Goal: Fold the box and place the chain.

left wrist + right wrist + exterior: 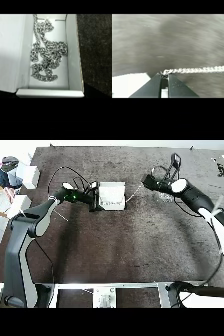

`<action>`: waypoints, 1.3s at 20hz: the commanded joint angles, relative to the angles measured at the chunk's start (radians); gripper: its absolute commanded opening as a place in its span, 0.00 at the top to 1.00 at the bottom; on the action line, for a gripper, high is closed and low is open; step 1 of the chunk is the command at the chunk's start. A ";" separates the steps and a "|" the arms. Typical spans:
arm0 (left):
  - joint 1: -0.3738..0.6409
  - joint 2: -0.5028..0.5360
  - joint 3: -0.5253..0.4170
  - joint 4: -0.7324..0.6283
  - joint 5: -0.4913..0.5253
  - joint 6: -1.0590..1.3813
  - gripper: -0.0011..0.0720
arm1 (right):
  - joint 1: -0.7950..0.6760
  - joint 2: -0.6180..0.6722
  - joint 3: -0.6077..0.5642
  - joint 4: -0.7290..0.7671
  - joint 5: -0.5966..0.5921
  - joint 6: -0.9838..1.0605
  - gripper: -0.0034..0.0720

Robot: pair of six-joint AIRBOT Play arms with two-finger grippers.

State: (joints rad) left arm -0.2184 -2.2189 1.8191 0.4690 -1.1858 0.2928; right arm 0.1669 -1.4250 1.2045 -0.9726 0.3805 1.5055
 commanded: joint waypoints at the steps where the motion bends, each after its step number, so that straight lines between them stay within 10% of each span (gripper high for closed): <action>1: 0.000 0.000 0.000 0.000 0.000 0.000 0.25 | 0.084 0.135 0.000 0.001 -0.062 -0.037 0.94; 11: 0.000 0.000 0.000 0.000 0.000 0.000 0.25 | 0.284 0.162 0.011 0.016 -0.158 -0.036 0.94; 20: 0.000 0.000 0.000 0.000 0.000 0.000 0.25 | 0.310 -0.074 0.011 0.061 -0.104 -0.037 0.94; 23: 0.000 0.000 0.000 0.000 0.000 0.000 0.25 | 0.290 -0.084 0.011 0.010 -0.012 -0.069 0.41; 26: 0.000 0.000 0.000 0.000 0.000 0.000 0.25 | 0.211 -0.005 -0.027 -0.076 0.087 -0.069 0.41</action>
State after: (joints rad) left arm -0.2188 -2.2189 1.8191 0.4686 -1.1858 0.2928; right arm 0.4259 -1.4662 1.2018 -0.9817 0.3767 1.4471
